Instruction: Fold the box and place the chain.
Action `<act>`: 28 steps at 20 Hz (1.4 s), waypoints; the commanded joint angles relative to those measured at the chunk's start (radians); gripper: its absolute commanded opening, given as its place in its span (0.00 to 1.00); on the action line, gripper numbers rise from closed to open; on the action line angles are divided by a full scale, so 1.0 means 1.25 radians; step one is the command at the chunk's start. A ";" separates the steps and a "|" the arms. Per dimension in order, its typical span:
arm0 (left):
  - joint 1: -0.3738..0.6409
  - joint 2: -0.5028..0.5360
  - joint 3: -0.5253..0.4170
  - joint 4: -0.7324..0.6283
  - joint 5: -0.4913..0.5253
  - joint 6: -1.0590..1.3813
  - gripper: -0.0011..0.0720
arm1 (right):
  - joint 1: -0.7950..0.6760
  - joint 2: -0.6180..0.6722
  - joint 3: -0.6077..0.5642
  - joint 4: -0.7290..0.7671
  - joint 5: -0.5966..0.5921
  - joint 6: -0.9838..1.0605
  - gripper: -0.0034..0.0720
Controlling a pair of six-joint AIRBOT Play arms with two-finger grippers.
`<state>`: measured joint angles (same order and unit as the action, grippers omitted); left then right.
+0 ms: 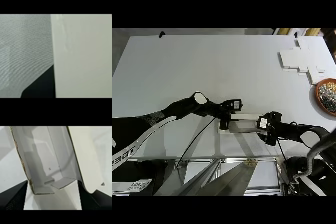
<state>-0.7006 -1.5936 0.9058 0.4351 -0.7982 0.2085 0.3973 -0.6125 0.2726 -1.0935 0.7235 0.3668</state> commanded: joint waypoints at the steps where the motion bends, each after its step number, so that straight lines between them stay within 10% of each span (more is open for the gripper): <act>1: 0.001 0.000 0.000 0.000 0.000 0.000 0.03 | -0.002 -0.006 0.000 0.032 0.013 -0.076 0.96; 28: 0.001 0.000 0.000 0.000 0.000 0.000 0.03 | -0.143 -0.125 0.001 0.209 0.044 -0.380 0.96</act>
<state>-0.7006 -1.5936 0.9058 0.4355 -0.7982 0.2085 0.2241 -0.7494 0.2729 -0.8722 0.7753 -0.0235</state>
